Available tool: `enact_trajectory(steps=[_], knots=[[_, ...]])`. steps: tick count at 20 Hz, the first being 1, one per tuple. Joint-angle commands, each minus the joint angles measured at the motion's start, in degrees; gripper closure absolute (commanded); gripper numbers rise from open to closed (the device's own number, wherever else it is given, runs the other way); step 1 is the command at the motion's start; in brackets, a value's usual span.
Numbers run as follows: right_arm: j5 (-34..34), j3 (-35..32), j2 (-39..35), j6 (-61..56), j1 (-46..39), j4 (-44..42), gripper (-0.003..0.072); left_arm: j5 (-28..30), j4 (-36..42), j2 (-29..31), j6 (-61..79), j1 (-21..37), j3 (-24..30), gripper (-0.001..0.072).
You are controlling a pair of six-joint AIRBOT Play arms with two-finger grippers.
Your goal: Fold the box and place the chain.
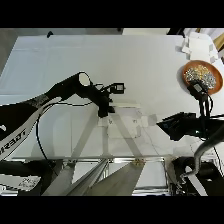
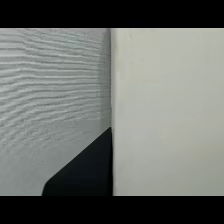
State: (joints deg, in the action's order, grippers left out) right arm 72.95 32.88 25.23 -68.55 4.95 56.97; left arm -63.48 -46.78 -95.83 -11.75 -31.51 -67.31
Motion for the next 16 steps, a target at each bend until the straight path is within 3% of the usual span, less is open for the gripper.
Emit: enact_trajectory(steps=[1,16], knots=[[-0.15,0.07,-0.07,0.07,0.04,0.44,0.0309,0.72,-0.15,-0.79,0.42,-0.02,-0.15,0.0708],[0.15,0.07,-0.07,3.06,0.04,3.43,0.0309,1.05,0.96,-0.79,-1.86,-0.04,-0.15,0.0711]])
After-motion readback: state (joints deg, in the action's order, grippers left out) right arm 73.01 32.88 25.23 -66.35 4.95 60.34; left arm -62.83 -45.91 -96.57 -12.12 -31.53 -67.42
